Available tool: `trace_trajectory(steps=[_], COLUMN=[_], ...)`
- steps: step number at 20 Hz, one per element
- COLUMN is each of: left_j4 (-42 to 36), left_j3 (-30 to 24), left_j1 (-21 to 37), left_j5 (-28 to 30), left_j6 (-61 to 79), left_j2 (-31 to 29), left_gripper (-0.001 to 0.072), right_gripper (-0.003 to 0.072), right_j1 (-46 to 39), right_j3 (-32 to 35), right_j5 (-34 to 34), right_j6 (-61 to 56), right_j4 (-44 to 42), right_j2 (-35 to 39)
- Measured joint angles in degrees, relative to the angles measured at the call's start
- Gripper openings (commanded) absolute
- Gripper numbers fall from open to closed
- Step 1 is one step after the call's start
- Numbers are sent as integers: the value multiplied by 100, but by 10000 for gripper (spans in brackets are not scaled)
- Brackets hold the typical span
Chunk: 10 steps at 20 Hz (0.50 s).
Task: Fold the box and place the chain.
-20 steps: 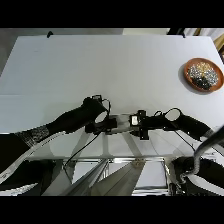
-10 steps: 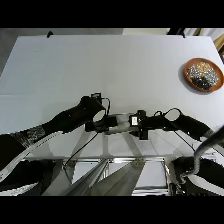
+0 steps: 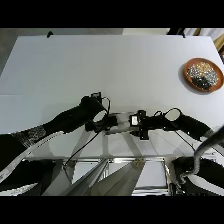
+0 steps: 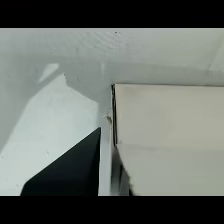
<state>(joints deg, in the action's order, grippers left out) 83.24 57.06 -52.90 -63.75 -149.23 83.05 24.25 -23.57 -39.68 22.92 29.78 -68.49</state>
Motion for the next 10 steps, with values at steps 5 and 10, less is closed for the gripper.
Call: trace_trajectory(steps=[5,10], left_j4=[7,-2], left_j3=[2,4], left_j1=[-37,-101], left_j5=[24,22], left_j6=[4,4], left_j2=[166,352], left_gripper=[133,107], right_gripper=[385,385], right_j1=[0,0], right_j3=[0,0], right_j5=[2,2], right_j6=[7,7], right_j4=[-4,-7], right_j2=[0,0])
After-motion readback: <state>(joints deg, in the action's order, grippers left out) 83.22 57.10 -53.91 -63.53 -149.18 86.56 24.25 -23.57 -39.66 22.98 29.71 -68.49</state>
